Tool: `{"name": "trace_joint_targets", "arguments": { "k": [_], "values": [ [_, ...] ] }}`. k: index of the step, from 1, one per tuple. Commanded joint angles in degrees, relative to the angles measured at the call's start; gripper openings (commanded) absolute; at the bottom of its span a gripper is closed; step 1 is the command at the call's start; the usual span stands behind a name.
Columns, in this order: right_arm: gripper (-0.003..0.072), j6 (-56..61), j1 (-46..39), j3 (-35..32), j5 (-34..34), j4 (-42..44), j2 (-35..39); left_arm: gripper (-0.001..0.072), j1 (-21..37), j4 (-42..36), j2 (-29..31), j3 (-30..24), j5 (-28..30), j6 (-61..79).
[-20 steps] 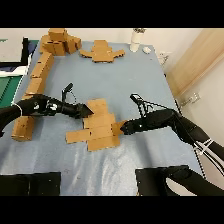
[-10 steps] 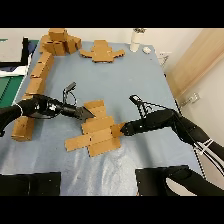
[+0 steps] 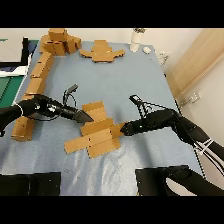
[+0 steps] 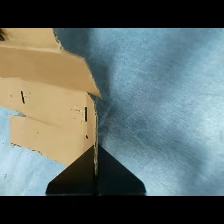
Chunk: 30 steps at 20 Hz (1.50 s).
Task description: Fold the box.
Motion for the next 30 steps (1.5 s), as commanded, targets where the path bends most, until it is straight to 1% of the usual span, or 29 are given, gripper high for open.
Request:
{"name": "trace_joint_targets", "arguments": {
  "k": [1,3,4,5,6,7,10,11,12,14,15,16,17,19,22,25,27,30],
  "values": [
    [-0.0001,0.15,0.04,-0.02,0.37,-0.04,0.04,0.0012,0.04,0.55,-0.04,-0.02,-0.26,1.29],
    [0.0003,0.13,0.04,-0.02,0.57,-0.17,0.04,0.0011,0.04,0.55,-0.04,0.0,-0.24,1.57],
    [0.0061,0.15,0.0,0.0,1.03,-0.46,0.04,0.001,0.04,0.55,-0.04,0.02,-0.22,1.66],
    [0.0247,0.17,-0.07,0.0,1.92,-1.14,0.04,0.001,0.04,0.63,-0.02,0.2,-0.24,1.68],
    [0.0386,0.48,-0.11,0.07,3.23,-2.29,0.04,0.001,0.04,0.81,-0.02,0.72,-0.28,1.68],
    [0.0418,2.89,-0.17,0.61,4.59,-5.33,0.04,0.0009,0.04,0.98,0.09,1.53,-0.37,2.16],
    [0.0418,18.23,-3.08,5.84,5.33,-18.97,0.04,0.0009,-1.84,3.61,1.09,4.44,-0.07,4.46],
    [0.0417,22.05,-4.81,8.13,5.31,-21.77,0.04,0.0009,-3.28,4.9,1.49,5.38,1.14,4.94],
    [0.0417,23.08,-6.49,10.1,5.33,-22.86,0.04,0.0009,-4.92,6.38,1.92,6.16,3.1,5.62],
    [0.0411,23.34,-9.49,13.11,5.35,-22.86,0.04,0.0009,-8.57,8.87,3.91,6.36,9.79,9.09],
    [0.0342,23.39,-10.47,13.86,5.42,-22.53,0.04,0.0009,-10.12,8.79,4.96,6.36,12.94,11.43],
    [0.029,23.41,-10.93,13.97,5.57,-22.27,0.02,0.0009,-11.47,8.28,6.08,6.36,16.09,13.66],
    [0.0288,23.39,-10.91,13.92,5.53,-22.4,-0.09,0.0009,-12.55,7.8,7.28,6.36,18.32,15.87],
    [0.0288,23.96,-10.73,13.84,5.46,-21.81,-0.28,0.0009,-13.75,7.61,9.07,6.21,19.39,19.19],
    [0.0288,23.98,-10.75,13.66,5.53,-21.24,-1.27,0.0008,-13.75,3.43,11.45,4.13,19.45,24.22],
    [0.0288,24.02,-10.73,13.55,5.51,-19.65,-3.23,0.0008,-14.01,3.15,13.97,1.88,21.59,29.79],
    [0.0289,23.98,-10.64,13.55,5.57,-18.38,-4.42,0.0008,-14.91,3.3,15.69,-0.04,25.38,31.12],
    [0.0288,23.98,-10.64,13.55,5.99,-17.49,-5.86,0.0008,-17.68,3.37,15.98,-2.75,30.25,36.48]
  ]
}}
